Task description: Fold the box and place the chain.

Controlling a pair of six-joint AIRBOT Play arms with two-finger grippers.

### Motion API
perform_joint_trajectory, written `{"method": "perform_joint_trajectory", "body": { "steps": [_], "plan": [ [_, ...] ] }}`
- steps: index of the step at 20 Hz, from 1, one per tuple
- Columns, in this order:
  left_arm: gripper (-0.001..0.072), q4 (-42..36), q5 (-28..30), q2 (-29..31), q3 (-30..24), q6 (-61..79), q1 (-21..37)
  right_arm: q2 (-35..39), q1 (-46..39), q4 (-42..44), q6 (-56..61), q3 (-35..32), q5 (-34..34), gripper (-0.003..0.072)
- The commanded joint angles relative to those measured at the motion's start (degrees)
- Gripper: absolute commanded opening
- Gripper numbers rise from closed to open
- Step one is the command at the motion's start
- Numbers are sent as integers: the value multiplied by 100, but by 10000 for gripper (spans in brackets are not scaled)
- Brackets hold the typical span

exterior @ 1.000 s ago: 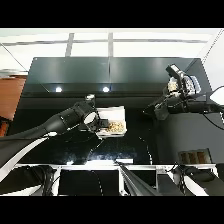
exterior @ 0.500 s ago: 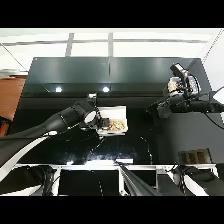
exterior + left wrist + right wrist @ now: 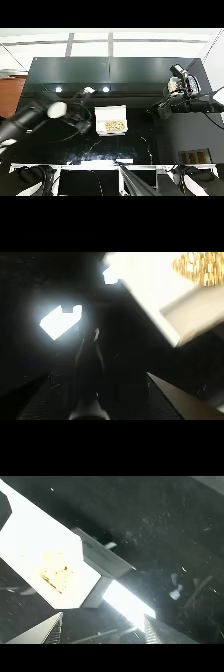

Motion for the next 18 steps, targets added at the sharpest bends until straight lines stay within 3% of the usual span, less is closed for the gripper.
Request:
{"method": "perform_joint_trajectory", "body": {
  "steps": [1, 3, 5, 8, 12, 18],
  "plan": [
    [665, -2011, -55, 675, -623, 2194, 1532, 2, -2, -337, 2, -2, 15, 575],
    [665, -3193, -52, 734, -992, 3436, 2312, 2, -2, -363, 2, -2, -59, 575],
    [667, -3810, 367, 704, -1414, 5123, 2553, 2, -2, -354, 2, -2, -168, 575],
    [711, -4299, 986, 538, -1884, 7171, 2378, 2, 0, -343, 7, -2, -205, 575],
    [712, -4299, 1357, 101, -1956, 8762, 1978, -4, 0, -339, 44, -2, -273, 575],
    [711, -4763, 1751, -706, -1941, 9239, 1814, -4, 2, -339, 284, -2, -337, 575]
  ]
}}
